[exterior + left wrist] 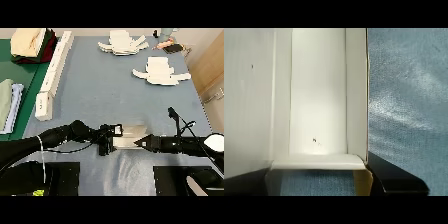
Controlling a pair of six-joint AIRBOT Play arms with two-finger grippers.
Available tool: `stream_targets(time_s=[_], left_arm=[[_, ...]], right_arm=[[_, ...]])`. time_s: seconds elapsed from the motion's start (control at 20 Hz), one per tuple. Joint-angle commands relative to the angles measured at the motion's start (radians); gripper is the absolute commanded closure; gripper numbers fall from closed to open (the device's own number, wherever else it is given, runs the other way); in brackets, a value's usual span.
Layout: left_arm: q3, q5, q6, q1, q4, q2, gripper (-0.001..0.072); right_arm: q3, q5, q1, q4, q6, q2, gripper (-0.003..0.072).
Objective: Fold the box.
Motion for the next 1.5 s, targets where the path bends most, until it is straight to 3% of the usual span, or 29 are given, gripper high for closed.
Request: stream_targets(time_s=[0.0, 0.2, 0.25, 0.3, 0.35, 0.75, 1.05, 1.45], left_arm=[[0.001, 0.001, 0.000, 0.000, 0.000, 0.000, 0.0185], [0.001, 0.001, 0.000, 0.000, 0.000, 0.000, 0.0185], [0.001, 0.001, 0.000, 0.000, 0.000, 0.000, 0.0185], [0.001, 0.001, 0.000, 0.000, 0.000, 0.000, 0.0185], [0.001, 0.001, 0.000, 0.000, 0.000, 0.000, 0.0185], [0.001, 0.000, 0.000, 0.000, 0.000, 0.000, 0.0185], [0.001, 0.001, 0.000, 0.000, 0.000, 0.000, 0.0185], [0.001, 0.001, 0.000, 0.000, 0.000, 0.000, 0.0185]], right_arm=[[0.023, -0.076, 0.010, 0.128, -0.170, -0.175, 0.0497], [0.175, -0.073, 0.010, 0.103, -0.294, -0.386, 0.0497], [0.216, -0.094, 0.010, 0.066, -0.293, -0.418, 0.0527], [0.257, -0.121, 0.010, 0.027, -0.293, -0.449, 0.0612], [0.286, -0.147, 0.010, -0.003, -0.291, -0.475, 0.0613], [0.308, -0.188, 0.018, -0.177, -0.298, -0.670, 0.0614], [0.308, -0.193, 0.018, -0.273, -0.318, -0.684, 0.0650], [0.312, -0.192, 0.018, -0.241, -0.360, -0.653, 0.0650]])
